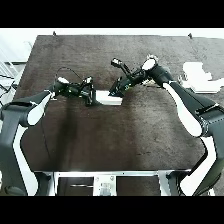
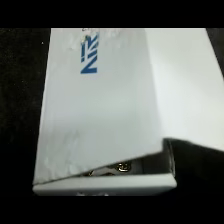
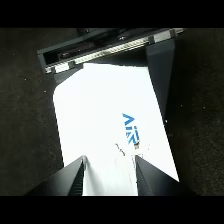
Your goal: Fold the box and place the chain.
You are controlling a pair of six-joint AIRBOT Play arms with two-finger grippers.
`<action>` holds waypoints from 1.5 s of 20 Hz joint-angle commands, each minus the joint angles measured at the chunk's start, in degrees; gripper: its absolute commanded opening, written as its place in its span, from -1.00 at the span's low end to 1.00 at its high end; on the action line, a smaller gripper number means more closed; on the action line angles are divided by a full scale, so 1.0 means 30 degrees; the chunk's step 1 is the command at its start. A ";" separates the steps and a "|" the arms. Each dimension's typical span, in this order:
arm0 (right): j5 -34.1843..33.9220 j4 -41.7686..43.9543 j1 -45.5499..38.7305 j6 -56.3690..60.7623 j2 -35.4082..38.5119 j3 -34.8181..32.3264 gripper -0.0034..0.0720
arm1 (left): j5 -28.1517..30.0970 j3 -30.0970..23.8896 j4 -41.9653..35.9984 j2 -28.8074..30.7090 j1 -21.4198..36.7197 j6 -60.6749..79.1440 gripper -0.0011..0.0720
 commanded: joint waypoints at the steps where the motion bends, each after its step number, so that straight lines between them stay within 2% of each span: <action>1: -0.0146 -0.0080 0.0015 -0.0015 -0.0015 0.0022 -0.05 | 0.0000 0.0000 0.0000 -0.0007 0.0015 0.0000 0.20; 4: -0.0605 -0.0073 0.0015 -0.0007 -0.0015 0.0022 -0.06 | 0.0000 0.0000 0.0000 -0.0007 0.0015 0.0000 0.20; 6: -0.0627 -0.0102 0.0066 -0.0007 -0.0015 0.0022 -0.17 | 0.0000 0.0000 0.0000 -0.0007 0.0015 0.0000 0.20; 14: -0.0991 -0.0160 0.0102 -0.0007 0.0044 0.0022 -0.14 | 0.0000 0.0000 0.0000 -0.0007 0.0015 0.0000 0.20; 22: -0.1435 -0.1814 0.0627 0.0015 0.0058 0.0022 -0.14 | 0.0000 0.0000 0.0000 -0.0007 0.0015 0.0000 0.20; 27: -0.1406 -0.1821 0.0663 0.0007 0.0058 0.0015 -0.17 | 0.0000 0.0000 0.0000 -0.0007 0.0015 0.0000 0.20; 30: -0.0568 -0.1821 0.0656 0.0000 0.0051 -0.0087 -0.17 | 0.0000 0.0000 0.0000 -0.0007 0.0015 0.0000 0.20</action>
